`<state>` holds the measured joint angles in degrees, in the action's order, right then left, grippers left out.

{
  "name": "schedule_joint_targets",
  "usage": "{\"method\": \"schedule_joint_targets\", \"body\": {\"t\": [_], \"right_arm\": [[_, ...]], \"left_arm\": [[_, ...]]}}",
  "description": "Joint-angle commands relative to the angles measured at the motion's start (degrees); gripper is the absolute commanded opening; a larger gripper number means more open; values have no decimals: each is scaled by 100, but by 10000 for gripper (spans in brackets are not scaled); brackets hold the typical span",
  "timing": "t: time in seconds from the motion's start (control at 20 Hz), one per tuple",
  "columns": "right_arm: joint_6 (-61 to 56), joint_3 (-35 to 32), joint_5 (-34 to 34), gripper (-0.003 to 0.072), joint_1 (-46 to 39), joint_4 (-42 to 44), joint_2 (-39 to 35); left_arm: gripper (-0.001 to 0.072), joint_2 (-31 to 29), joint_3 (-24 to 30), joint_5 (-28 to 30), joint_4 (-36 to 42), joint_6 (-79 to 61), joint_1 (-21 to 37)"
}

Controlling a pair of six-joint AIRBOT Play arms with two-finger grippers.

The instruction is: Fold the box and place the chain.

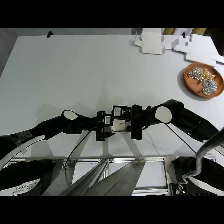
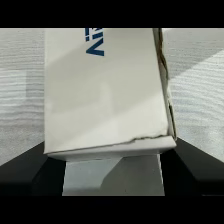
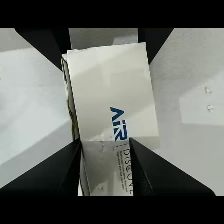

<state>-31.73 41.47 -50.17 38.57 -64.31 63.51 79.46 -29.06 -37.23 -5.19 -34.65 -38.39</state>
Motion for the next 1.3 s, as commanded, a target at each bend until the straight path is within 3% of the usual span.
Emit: {"method": "schedule_joint_targets", "body": {"t": [0.0,0.5,0.55,0.65,0.75,0.85,0.95,1.25], "right_arm": [[2,-4,0,347,4,131,-33],[-345,-4,-153,329,4,166,-385],[-345,-7,-166,286,4,138,-385],[-343,-7,-164,268,4,118,-385],[-348,-7,-186,165,4,133,-385],[-345,-7,-210,153,4,136,-385],[-345,-15,-212,80,4,133,-385],[-345,-267,-131,80,4,140,-240]], "left_arm": [[275,-2,0,57,22,15,4],[275,-2,0,57,22,15,4],[275,-2,0,57,22,15,4],[275,-2,0,57,22,15,4],[275,-2,0,57,22,15,4],[275,-2,0,57,22,15,4],[275,-2,0,57,22,15,4],[275,-2,0,57,22,15,4]]}}
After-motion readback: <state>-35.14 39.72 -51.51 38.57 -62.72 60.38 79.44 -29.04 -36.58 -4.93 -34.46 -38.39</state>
